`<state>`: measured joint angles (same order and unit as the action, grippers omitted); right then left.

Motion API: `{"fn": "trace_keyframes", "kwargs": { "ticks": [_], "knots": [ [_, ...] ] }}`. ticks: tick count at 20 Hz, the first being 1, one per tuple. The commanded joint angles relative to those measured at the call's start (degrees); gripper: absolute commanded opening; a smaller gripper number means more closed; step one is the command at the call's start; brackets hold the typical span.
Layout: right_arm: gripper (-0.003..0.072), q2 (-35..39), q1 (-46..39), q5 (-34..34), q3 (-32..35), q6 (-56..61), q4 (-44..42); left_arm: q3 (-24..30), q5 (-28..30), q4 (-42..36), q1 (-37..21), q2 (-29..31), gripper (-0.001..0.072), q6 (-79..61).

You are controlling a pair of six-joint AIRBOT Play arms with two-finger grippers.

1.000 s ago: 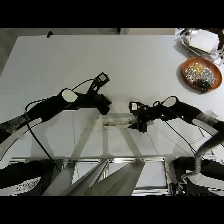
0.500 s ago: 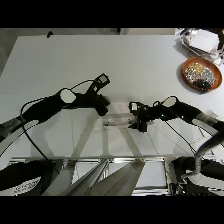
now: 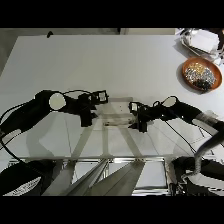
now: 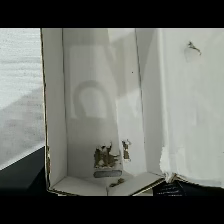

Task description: Fold the box and place the chain.

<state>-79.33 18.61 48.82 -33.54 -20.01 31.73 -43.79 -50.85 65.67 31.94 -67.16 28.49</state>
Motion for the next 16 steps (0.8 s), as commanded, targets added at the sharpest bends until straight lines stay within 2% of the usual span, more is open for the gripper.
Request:
{"fn": "trace_keyframes", "kwargs": {
  "ticks": [1, 6, 9, 16],
  "knots": [
    [0.0403, 0.04, 0.0, 0.04, -0.04, 0.02, -0.07, 2.45, 2.58, 2.69, -0.04, -1.75, 0.0353, -0.17],
    [0.0403, 0.04, 0.0, 0.04, -0.04, 0.02, -0.07, 2.67, 8.33, 1.79, 0.31, -5.81, 0.0369, -6.23],
    [0.0403, 0.04, 0.0, 0.04, -0.04, 0.0, -0.07, 2.73, 8.81, 0.81, 0.31, -6.29, 0.0572, -7.96],
    [0.0403, 0.04, 0.0, 0.04, -0.04, 0.02, -0.07, 3.37, 9.77, -1.14, 2.16, -6.29, 0.0572, -14.78]
  ]
}}
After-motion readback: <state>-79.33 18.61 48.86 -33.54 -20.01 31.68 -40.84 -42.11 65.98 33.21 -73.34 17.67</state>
